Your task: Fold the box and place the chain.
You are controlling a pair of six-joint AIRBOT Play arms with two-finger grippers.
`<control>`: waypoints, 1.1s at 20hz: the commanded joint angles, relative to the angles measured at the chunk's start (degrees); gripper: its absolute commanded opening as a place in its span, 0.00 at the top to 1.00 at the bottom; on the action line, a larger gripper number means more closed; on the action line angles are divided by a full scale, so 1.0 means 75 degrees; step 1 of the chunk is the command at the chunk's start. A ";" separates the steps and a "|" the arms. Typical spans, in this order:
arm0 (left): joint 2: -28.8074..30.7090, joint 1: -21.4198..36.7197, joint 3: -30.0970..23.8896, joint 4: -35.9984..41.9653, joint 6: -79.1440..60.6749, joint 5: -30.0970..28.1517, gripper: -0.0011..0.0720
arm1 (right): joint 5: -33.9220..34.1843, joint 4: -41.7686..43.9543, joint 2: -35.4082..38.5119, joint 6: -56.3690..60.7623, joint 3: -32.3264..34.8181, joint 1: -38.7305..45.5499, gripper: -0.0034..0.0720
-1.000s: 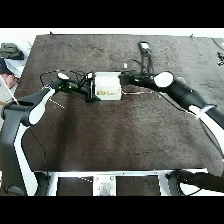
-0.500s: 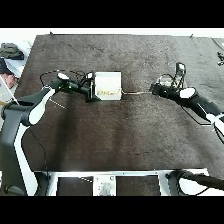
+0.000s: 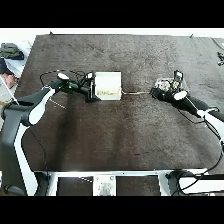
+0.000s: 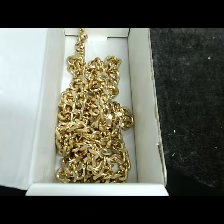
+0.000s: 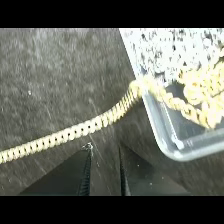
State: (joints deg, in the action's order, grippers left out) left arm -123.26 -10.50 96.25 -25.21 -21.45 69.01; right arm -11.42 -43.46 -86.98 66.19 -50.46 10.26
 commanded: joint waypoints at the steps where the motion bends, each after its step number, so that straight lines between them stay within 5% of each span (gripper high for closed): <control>1: 0.0000 0.0003 0.0000 0.0000 -0.0003 0.0000 0.57 | 0.0099 0.0032 -0.0358 0.0137 -0.0463 0.0006 0.64; 7: 0.0000 0.0003 0.0000 0.0000 -0.0003 -0.0003 0.57 | -0.0251 0.0035 -0.1110 0.0568 -0.1093 0.0006 0.64; 15: 0.0000 0.0003 0.0000 0.0000 -0.0003 -0.0003 0.57 | -0.1478 -0.0597 -0.0149 0.0813 -0.1055 -0.0137 0.64; 22: 0.0000 0.0003 0.0000 0.0000 -0.0003 0.0000 0.57 | -0.0329 -0.0863 -0.0137 0.1131 -0.0230 -0.0117 0.64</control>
